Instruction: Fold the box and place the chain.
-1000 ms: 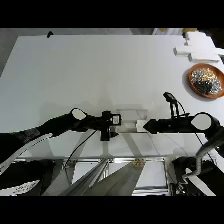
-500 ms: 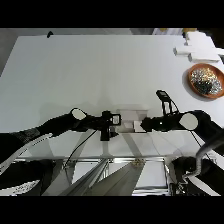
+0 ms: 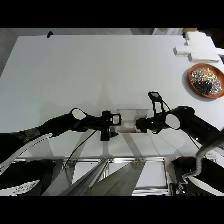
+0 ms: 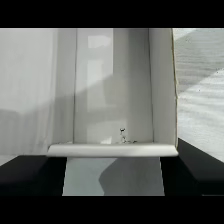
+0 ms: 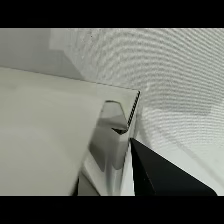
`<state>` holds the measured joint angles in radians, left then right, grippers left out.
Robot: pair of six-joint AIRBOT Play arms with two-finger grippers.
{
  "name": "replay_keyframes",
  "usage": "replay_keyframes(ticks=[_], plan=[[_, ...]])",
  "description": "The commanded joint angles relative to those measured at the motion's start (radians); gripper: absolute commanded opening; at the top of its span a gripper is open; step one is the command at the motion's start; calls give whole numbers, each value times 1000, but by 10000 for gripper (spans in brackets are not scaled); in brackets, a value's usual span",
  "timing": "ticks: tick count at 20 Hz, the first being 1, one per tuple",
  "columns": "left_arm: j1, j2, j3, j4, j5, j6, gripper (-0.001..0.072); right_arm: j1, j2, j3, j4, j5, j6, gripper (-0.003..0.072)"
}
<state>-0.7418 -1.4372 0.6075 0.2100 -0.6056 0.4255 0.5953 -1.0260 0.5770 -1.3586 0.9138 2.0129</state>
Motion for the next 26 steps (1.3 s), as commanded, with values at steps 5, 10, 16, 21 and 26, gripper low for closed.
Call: replay_keyframes(ticks=[5,10,16,21,26], plan=[[-1,1,1,0,-1,1,323,87,-92,80,-155,71,154,337],[-1,1,1,0,-1,0,323,88,-102,79,-164,76,191,297],[-1,1,1,0,0,1,323,88,-148,79,-168,84,214,298],[-1,1,1,0,-1,1,323,88,-160,79,-163,59,216,214],[-1,1,1,0,-1,0,323,88,-161,79,-163,66,216,18]])
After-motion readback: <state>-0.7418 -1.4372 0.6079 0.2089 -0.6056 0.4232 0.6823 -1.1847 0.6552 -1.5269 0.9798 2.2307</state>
